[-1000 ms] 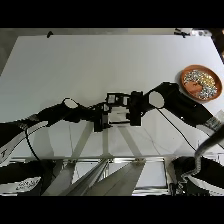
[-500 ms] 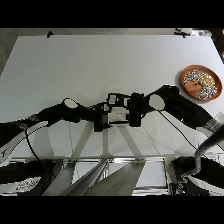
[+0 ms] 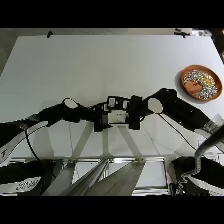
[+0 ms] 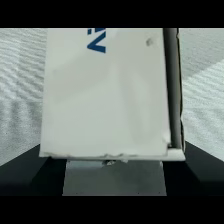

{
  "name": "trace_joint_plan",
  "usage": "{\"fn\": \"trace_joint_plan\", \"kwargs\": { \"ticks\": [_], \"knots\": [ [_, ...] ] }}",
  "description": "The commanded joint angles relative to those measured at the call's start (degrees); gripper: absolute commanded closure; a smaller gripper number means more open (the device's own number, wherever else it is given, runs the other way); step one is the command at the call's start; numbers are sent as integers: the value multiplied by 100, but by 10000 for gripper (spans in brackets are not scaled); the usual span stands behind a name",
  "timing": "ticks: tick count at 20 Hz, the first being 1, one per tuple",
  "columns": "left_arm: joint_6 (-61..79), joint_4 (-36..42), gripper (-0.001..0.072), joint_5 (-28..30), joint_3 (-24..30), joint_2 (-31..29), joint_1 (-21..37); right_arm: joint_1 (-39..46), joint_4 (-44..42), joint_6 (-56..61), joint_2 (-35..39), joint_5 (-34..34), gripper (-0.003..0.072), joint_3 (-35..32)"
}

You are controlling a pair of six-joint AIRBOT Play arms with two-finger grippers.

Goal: Fold the box and place the chain.

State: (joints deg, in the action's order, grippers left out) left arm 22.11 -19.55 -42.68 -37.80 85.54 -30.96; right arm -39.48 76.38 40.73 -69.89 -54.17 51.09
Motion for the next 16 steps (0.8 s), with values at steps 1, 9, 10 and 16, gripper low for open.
{"fn": "trace_joint_plan", "kwargs": {
  "ticks": [1, 9, 10, 16],
  "knots": [
    [-9, 4, 501, 0, -2, -2, 2, -57, -24, 144, 7, -103, 372, -136],
    [-9, 4, 501, 0, -2, -2, 2, -50, -76, 146, 468, 348, 274, -173],
    [-9, 4, 501, 0, -2, -2, 2, -50, -83, 146, 564, 398, 265, -173],
    [-9, 4, 501, 2, -2, -2, 2, 262, -710, 1279, 1252, 481, 673, -306]
  ]
}}
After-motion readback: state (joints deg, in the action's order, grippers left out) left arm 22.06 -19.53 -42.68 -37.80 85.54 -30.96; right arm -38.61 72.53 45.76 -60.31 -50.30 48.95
